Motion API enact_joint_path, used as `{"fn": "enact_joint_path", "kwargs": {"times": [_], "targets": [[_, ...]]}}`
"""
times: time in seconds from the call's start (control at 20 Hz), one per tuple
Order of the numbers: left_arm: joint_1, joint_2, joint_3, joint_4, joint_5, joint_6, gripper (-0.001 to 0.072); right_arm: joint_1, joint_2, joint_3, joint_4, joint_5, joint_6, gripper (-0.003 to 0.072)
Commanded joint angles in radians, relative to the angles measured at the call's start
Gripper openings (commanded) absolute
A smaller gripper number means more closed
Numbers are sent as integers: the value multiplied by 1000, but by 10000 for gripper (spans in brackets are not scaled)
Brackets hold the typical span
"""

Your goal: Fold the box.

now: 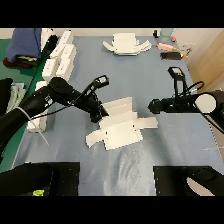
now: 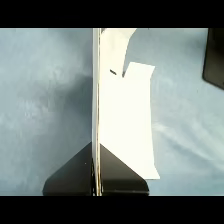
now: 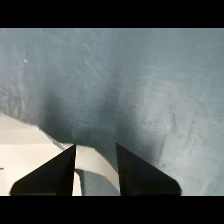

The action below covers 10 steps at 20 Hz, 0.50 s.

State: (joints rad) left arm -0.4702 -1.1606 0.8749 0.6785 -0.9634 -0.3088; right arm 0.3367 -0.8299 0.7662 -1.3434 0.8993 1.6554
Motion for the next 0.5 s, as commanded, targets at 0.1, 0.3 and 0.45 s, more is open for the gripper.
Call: {"fn": "enact_joint_path", "kwargs": {"times": [0.1,0.3,0.45], "targets": [[-142,74,-106,59,187,174,10,0,-13,53,-3,-18,81,288],[-207,74,-180,58,293,240,10,0,-40,53,5,-19,81,288],[-222,74,-216,53,328,253,10,2,-60,53,10,-19,81,288]]}}
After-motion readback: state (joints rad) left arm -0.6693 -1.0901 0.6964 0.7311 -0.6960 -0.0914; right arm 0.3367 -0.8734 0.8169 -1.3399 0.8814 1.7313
